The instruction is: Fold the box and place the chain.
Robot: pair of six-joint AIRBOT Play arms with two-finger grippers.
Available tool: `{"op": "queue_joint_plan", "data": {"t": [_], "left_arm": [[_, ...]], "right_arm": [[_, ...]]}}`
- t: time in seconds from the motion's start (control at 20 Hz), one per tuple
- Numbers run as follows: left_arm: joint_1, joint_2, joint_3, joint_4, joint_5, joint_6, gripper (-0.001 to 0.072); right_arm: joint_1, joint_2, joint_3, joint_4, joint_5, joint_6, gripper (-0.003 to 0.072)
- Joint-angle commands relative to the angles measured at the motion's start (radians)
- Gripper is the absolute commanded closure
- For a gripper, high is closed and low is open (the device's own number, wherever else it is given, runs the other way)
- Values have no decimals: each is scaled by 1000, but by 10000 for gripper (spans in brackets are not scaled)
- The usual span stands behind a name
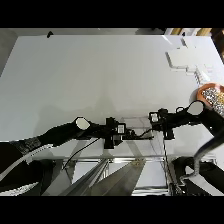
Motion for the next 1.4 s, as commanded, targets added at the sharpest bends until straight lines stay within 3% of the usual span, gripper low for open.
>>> {"op": "queue_joint_plan", "data": {"t": [0.0, 0.15, 0.25, 0.35, 0.45, 0.65, 0.75, 0.9, 1.15, 1.3, 1.35], "left_arm": [[0, 1, 0, 0, 0, 0, 503], [0, 1, 0, 0, 0, 0, 503], [0, 1, 0, 0, 0, 0, 503], [0, 1, 0, 0, 0, 0, 503], [0, 1, 0, 0, 0, 0, 503], [0, 1, 0, 0, 0, 0, 503], [0, 1, 0, 0, 0, 0, 503], [0, 1, 0, 0, 0, 0, 503], [0, 1, 0, 0, 0, 0, 503], [0, 1, 0, 0, 0, 0, 503], [0, 1, 0, 0, 0, 0, 503]], "right_arm": [[0, -7, 0, 33, 39, 31, 666], [0, 55, 0, -80, 40, 210, 666], [0, 170, 0, -191, 40, 307, 666], [0, 312, 1, -201, 68, 320, 666], [0, 446, 0, -117, 117, 319, 666], [10, 584, 0, 238, 164, 227, 667], [57, 596, 0, 357, 145, 163, 667], [222, 588, 0, 430, 4, 166, 667], [523, 451, 0, 379, -196, 182, 667], [567, 326, 0, 279, -235, 210, 662], [567, 299, 0, 230, -249, 238, 620]]}}
